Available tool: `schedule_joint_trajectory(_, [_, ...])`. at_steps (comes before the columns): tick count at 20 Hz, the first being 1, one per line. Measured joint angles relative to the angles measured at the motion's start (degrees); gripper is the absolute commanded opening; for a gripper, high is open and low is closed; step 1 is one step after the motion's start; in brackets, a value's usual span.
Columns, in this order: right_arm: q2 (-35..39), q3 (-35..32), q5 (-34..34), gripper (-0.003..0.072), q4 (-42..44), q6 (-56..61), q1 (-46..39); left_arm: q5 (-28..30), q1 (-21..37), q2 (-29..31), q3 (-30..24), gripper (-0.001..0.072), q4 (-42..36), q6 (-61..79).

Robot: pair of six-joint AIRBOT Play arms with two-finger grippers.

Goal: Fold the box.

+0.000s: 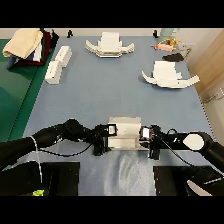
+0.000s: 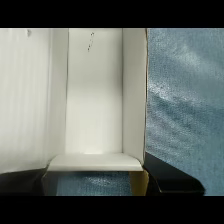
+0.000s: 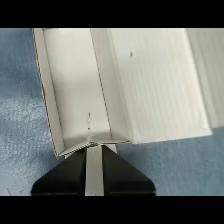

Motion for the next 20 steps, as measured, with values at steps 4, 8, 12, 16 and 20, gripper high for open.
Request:
schedule_joint_trajectory(4, [-0.90, -0.02, -0.13, 0.0143, 1.70, -1.18, 0.02, 0.00, 0.00, 0.00, 0.00, 0.0461, 0.04, 0.02])
schedule_joint_trajectory(8, [-2.60, 0.00, -0.39, 0.0596, 5.01, -4.35, 0.00, 0.00, 0.00, 0.00, 0.00, 0.0461, 0.13, 0.07])
schedule_joint_trajectory(12, [-4.07, 0.00, -0.87, 0.0603, 6.58, -6.03, 0.00, 0.00, 0.00, 0.00, 0.00, 0.0461, 0.15, 0.09])
schedule_joint_trajectory(16, [-4.50, 0.00, -1.03, 0.0603, 6.86, -6.62, 0.00, 0.00, 0.00, 0.00, 0.00, 0.0462, 0.04, 0.00])
schedule_joint_trajectory(20, [-4.50, 0.07, -1.07, 0.0397, 5.44, -5.77, 0.02, -0.02, 0.00, 0.00, 0.00, 0.0461, 0.02, -0.02])
